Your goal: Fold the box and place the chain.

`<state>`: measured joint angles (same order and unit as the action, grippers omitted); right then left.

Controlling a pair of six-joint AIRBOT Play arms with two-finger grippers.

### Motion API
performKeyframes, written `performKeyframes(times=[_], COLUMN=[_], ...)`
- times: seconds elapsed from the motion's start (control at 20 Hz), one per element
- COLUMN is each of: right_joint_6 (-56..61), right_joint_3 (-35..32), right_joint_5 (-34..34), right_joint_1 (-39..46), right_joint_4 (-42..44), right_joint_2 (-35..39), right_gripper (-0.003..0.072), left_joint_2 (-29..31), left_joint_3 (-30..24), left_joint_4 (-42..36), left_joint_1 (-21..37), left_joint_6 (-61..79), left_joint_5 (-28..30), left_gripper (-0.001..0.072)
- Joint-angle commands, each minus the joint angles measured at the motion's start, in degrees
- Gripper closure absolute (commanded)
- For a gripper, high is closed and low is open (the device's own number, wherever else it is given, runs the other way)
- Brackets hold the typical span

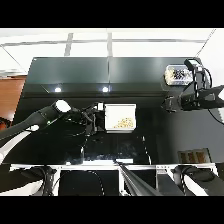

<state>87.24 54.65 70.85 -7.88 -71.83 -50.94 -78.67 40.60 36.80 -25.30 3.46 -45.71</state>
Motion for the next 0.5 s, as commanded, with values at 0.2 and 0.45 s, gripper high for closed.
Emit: performKeyframes(times=[0.2,0.45], right_joint_6=[0.0,0.0], right_joint_3=[-0.81,-0.81], right_joint_5=[-1.14,-1.55], right_joint_1=[-0.04,-0.02], right_joint_4=[1.53,1.51], right_joint_2=[-0.04,-0.04], right_gripper=[0.0217,0.0217], left_joint_2=[-1.16,-1.42], left_joint_3=[0.57,1.64], left_joint_4=[-1.55,-1.53], left_joint_1=[-1.62,-1.64], left_joint_6=[4.11,5.7], left_joint_5=[0.57,0.48], left_gripper=[-0.0005,-0.0005])
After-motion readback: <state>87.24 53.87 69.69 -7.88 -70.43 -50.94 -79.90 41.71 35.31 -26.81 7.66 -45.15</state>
